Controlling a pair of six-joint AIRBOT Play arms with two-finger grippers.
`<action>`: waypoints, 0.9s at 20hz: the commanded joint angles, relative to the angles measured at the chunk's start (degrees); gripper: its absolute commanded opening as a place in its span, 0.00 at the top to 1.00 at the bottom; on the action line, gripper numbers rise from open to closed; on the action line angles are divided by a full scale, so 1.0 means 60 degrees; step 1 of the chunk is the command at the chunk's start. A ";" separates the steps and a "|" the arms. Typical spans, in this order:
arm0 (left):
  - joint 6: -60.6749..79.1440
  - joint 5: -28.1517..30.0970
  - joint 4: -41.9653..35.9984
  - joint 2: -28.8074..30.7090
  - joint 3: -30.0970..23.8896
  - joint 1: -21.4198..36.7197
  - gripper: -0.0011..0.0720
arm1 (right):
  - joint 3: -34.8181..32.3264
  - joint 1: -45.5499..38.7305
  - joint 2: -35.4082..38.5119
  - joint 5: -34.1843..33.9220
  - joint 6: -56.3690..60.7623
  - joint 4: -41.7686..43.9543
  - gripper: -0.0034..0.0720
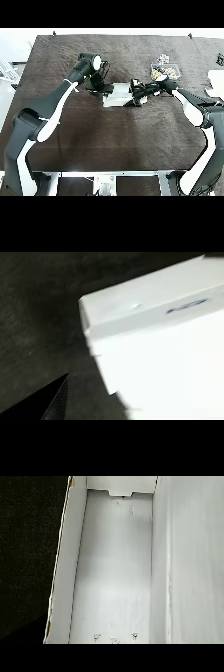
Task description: Fold the box and place the chain.
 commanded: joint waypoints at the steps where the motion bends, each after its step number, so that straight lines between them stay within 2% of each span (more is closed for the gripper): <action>1: 0.0896 -0.0404 -0.0707 0.0186 0.0004 0.0226 0.32 | 0.0004 0.0007 0.0004 0.0000 0.0007 0.0004 0.19; 8: 0.5570 -0.0882 -0.1195 0.1555 -0.0073 0.0892 0.32 | 0.0004 0.0007 0.0004 0.0000 0.0007 0.0004 0.19; 9: 0.6335 -0.0739 -0.1435 0.1701 -0.0168 0.1064 0.32 | 0.0004 0.0007 0.0004 0.0000 0.0004 0.0000 0.19; 11: 0.8029 -0.0634 -0.2703 0.1749 -0.0397 0.1559 0.32 | 0.0004 0.0007 0.0004 0.0000 0.0007 0.0000 0.19; 13: 1.0142 -0.0266 -0.4062 0.1745 -0.1013 0.2175 0.32 | 0.0004 0.0007 0.0004 0.0000 0.0004 0.0000 0.19; 14: 1.1304 -0.0146 -0.4309 0.1741 -0.1450 0.2463 0.32 | 0.0004 0.0007 0.0004 0.0000 0.0004 0.0004 0.19; 16: 1.1952 0.0240 -0.4127 0.1738 -0.2273 0.2874 0.32 | 0.0004 0.0007 0.0004 0.0000 0.0007 0.0004 0.19; 18: 1.3249 0.1716 -0.4204 0.1738 -0.3238 0.3013 0.28 | 0.0004 0.0007 0.0004 0.0000 0.0004 0.0004 0.19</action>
